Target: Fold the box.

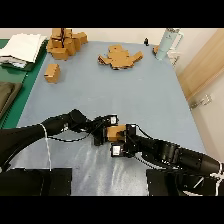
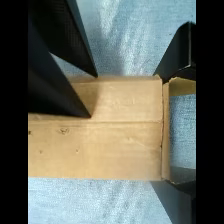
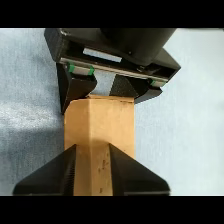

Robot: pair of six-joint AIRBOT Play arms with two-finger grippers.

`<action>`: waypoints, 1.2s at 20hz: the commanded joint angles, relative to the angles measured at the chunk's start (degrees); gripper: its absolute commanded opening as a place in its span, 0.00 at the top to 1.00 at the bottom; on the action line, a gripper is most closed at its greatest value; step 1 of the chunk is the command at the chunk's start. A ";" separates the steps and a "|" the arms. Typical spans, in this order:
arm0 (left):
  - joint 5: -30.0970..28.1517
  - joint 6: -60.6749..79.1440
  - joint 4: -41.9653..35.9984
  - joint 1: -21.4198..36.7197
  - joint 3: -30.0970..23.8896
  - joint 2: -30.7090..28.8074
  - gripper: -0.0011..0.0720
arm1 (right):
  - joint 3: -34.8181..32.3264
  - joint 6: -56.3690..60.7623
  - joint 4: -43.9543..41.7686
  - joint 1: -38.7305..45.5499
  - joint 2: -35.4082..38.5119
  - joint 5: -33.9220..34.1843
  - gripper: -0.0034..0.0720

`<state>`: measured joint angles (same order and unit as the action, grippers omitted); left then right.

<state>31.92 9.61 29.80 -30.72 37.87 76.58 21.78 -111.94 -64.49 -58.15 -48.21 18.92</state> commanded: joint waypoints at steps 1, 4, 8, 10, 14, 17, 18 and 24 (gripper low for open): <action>0.00 0.00 0.02 0.00 -0.02 0.00 0.35 | 0.04 0.22 0.68 -0.02 -0.07 -0.02 0.58; 0.00 0.00 0.00 0.00 -0.02 -0.02 0.35 | 0.04 0.22 0.68 -0.02 -0.07 0.02 0.69; 0.00 0.00 0.02 0.00 -0.02 -0.02 0.35 | 0.04 0.22 0.85 -0.02 -0.07 -0.02 0.69; 0.00 0.00 0.00 0.00 -0.02 0.00 0.35 | 0.04 0.22 0.85 -0.04 -0.04 -0.02 0.69; 0.00 0.00 0.00 0.00 -0.02 0.00 0.35 | 0.04 0.20 0.85 -0.09 0.07 -0.70 0.57; 0.00 0.00 0.02 0.00 -0.02 -0.02 0.35 | 0.04 0.20 0.83 -0.09 0.04 -4.07 0.35; 0.00 0.00 0.02 0.00 -0.02 0.00 0.35 | 0.04 0.17 0.85 -0.04 -0.04 -4.81 0.35; 0.00 0.02 0.02 0.00 -0.02 0.00 0.35 | 0.07 0.00 0.85 -0.02 -2.34 -5.64 0.35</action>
